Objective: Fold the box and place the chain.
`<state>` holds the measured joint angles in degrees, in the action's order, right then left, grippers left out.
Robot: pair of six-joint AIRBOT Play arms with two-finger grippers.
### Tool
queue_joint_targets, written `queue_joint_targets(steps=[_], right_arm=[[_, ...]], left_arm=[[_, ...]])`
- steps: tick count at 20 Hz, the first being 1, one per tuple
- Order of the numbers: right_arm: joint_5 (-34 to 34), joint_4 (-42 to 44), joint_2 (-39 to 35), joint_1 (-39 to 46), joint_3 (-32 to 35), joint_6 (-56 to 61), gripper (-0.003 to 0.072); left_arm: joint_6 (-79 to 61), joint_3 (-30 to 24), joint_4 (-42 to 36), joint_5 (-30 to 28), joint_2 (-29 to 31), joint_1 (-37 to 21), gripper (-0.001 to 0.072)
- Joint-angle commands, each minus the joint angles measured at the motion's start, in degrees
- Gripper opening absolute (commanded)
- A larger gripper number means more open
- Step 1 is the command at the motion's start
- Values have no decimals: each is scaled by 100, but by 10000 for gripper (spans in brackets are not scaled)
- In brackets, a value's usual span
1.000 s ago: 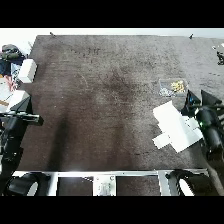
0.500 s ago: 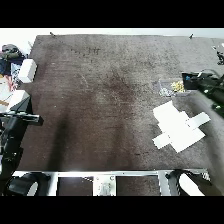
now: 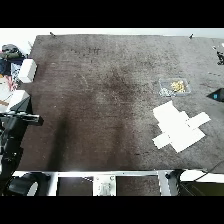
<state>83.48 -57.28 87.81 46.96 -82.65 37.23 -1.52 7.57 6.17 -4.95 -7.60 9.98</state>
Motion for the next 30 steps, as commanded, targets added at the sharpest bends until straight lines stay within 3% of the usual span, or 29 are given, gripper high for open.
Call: queue_joint_targets(steps=[1, 6, 11, 18, 20, 21, 24, 27, 30], right_arm=[[1202, -1185, 1062, 190, -1010, 157, 458], [1322, -1261, 1961, 157, -1690, -92, 457], [2000, -1213, 2444, -90, -1676, -774, 457], [2017, -1213, 2542, -153, -1165, -901, 456], [2022, -1150, 2524, -155, -990, -901, 334], [2022, -1152, 2524, -160, -905, -898, 332], [2024, -1056, 2409, -160, -667, -901, 49], [2022, -750, 2111, -160, -461, -901, 16], [2013, 195, 1705, -166, 136, -901, 15]], left_arm=[[0, 0, 2, -2, 2, -2, 12], [0, 0, 2, -2, 2, -2, 12], [0, 0, 2, 0, 2, -2, 12], [0, 0, 2, 0, 2, -2, 12], [0, 0, 2, -2, 2, -2, 12], [0, 0, 2, 0, 2, -2, 12], [0, 0, 2, 0, 2, -2, 12], [0, 0, 2, -2, 2, -2, 13], [0, 0, 2, -2, 2, -2, 12]])
